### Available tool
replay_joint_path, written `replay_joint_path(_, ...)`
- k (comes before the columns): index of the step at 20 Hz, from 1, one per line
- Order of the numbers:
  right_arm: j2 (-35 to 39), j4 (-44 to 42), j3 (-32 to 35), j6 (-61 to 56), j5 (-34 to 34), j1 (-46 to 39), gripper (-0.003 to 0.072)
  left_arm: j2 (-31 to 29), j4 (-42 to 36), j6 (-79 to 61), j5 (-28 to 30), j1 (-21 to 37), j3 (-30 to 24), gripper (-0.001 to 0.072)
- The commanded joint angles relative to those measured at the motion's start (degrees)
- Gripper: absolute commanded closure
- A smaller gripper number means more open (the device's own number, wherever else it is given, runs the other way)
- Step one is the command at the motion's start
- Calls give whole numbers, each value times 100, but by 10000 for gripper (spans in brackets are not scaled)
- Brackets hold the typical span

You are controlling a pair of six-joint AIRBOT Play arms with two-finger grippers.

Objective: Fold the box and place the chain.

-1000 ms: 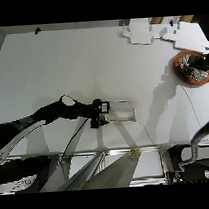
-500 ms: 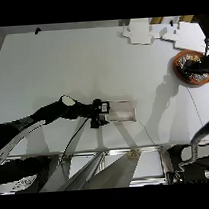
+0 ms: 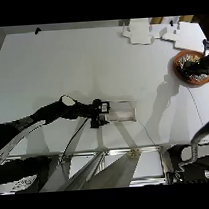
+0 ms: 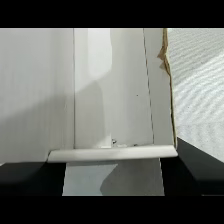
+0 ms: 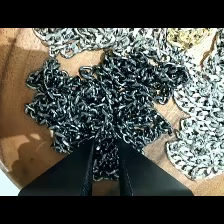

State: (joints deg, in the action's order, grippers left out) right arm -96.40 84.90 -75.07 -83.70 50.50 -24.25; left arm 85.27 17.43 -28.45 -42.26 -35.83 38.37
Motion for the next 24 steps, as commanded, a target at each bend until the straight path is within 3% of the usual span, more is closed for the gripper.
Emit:
replay_joint_path(1, -4, -133, -2, -24, -57, -4, 537, 0, 2, -2, 2, 2, -2, 437)
replay_joint_path(9, -7, -188, -2, -26, -42, -4, 539, 0, 2, -2, 2, 2, -2, 437)
replay_joint_path(12, -48, -212, -2, -26, 17, -4, 639, 0, 0, -2, 4, 2, -2, 437)
replay_joint_path(19, -66, -221, -2, -22, 179, -4, 667, 0, 2, -2, 2, 2, -2, 437)
replay_joint_path(24, 389, -219, -2, 26, 262, -4, 668, 0, 2, -2, 2, 2, -2, 437)
